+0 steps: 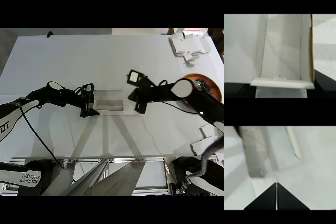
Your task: Fold the box and place the chain.
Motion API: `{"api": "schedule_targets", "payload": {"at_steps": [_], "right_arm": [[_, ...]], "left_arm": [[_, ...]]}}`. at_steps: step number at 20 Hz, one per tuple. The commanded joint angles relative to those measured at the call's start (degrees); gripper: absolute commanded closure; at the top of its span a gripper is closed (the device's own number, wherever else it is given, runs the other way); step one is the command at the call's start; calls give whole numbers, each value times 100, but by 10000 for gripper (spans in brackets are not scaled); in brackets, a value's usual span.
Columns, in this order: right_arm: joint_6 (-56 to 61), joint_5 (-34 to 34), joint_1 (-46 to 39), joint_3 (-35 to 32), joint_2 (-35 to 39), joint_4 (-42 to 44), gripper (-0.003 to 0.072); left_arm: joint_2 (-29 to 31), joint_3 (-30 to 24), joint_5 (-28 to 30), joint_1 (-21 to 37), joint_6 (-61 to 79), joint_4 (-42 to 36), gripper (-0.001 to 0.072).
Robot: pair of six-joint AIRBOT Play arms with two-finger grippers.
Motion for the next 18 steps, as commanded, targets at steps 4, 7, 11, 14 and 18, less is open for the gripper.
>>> {"api": "schedule_targets", "payload": {"at_steps": [4, 7, 11, 14, 18], "right_arm": [[3768, 1213, -1423, -98, 450, -1869, 681], [3755, 1386, -1934, -457, 85, -1082, 682], [3274, 1355, -1982, -859, -761, 254, 683], [2643, 1235, -1978, -944, -1322, 1377, 683], [2371, 946, -1880, -944, -1676, 1941, 683]], "left_arm": [[0, -2, 0, 0, 2, 0, 294], [0, -2, 0, 0, 2, 0, 294], [0, -2, 0, 0, 2, 0, 294], [0, -2, 0, 0, 2, 0, 294], [0, -2, 0, 0, 2, 2, 294]]}}
